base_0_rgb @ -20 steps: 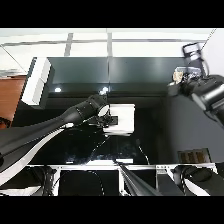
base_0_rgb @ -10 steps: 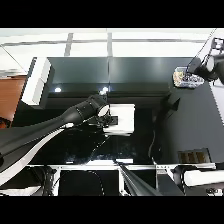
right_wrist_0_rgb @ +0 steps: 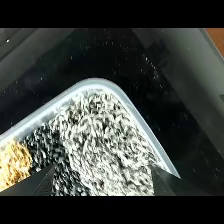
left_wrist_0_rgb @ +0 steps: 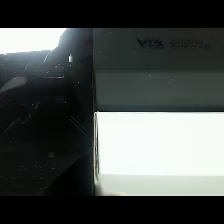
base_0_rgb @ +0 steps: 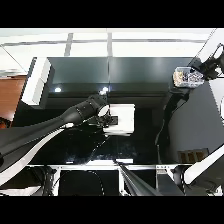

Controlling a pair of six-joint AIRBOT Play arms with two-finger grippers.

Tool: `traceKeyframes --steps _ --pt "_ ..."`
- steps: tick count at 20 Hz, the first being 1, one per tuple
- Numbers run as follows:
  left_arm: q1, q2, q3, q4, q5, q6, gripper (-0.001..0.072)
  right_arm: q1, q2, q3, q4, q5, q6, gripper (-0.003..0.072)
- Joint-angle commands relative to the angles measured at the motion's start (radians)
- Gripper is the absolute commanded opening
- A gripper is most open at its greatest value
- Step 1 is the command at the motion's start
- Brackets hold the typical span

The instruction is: Fold the box and place the chain.

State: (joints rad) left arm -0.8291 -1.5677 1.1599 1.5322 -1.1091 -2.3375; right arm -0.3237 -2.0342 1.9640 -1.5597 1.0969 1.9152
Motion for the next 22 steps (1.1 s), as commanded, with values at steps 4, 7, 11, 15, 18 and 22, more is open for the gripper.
traceKeyframes --steps 4,7,11,15,18,22 --pt "0.000 0.000 0.000 0.000 0.000 0.000 0.0027 -0.013 -0.061 0.032 0.015 -0.017 0.003 0.0536" --pt "0.000 0.000 0.000 0.000 0.000 0.000 0.0027 -0.011 -0.064 0.035 0.017 0.031 -0.019 0.0301" --pt "0.000 0.000 0.000 0.000 0.001 0.000 0.0027 -0.011 -0.021 0.068 0.015 0.139 -0.128 0.0016" --pt "0.000 0.000 0.000 0.000 0.000 0.000 0.0027 -0.011 0.154 0.068 0.021 0.170 -0.258 0.0015" --pt "0.000 0.000 0.000 0.000 0.001 0.000 0.0027 -0.022 0.307 0.068 0.120 0.176 -0.305 0.0015" --pt "0.000 0.000 0.000 0.000 0.001 0.000 0.0027 -0.026 0.502 0.068 0.290 0.173 -0.365 0.0013"
